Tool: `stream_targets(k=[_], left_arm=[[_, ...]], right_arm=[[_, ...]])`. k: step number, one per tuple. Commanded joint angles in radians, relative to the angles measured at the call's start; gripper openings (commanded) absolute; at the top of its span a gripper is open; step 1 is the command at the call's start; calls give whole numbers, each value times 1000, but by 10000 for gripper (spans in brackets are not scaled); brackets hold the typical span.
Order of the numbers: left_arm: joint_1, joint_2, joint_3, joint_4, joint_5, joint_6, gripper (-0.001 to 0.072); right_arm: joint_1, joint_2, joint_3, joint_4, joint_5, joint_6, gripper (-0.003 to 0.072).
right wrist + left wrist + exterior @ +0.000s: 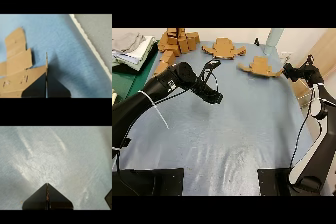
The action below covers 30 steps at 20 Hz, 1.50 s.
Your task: Fold the box.
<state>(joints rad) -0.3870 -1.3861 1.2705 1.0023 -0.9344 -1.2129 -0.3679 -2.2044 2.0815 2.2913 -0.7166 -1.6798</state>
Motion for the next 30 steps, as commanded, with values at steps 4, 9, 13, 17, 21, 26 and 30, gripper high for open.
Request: stream_targets(k=[4, 9, 13, 17, 21, 26, 30], left_arm=[[0, 0, 0, 0, 0, 0, 14], [0, 0, 0, 0, 0, 0, 14], [0, 0, 0, 0, 0, 0, 15], [0, 0, 0, 0, 0, 0, 15], [0, 0, 0, 0, 0, 0, 14], [0, 0, 0, 0, 0, 0, 15], [0, 0, 0, 0, 0, 0, 14]], right_arm=[[21, 192, -59, 10, -129, -137, -2], [53, 373, -227, -43, -250, -153, -2], [116, 570, -505, -96, -207, -149, -2], [190, 838, -893, -116, -107, -90, -2], [282, 1115, -1264, -134, -43, 38, -1], [371, 1310, -1515, -207, -45, 165, 4], [371, 1326, -1532, -260, -132, 165, 438]])
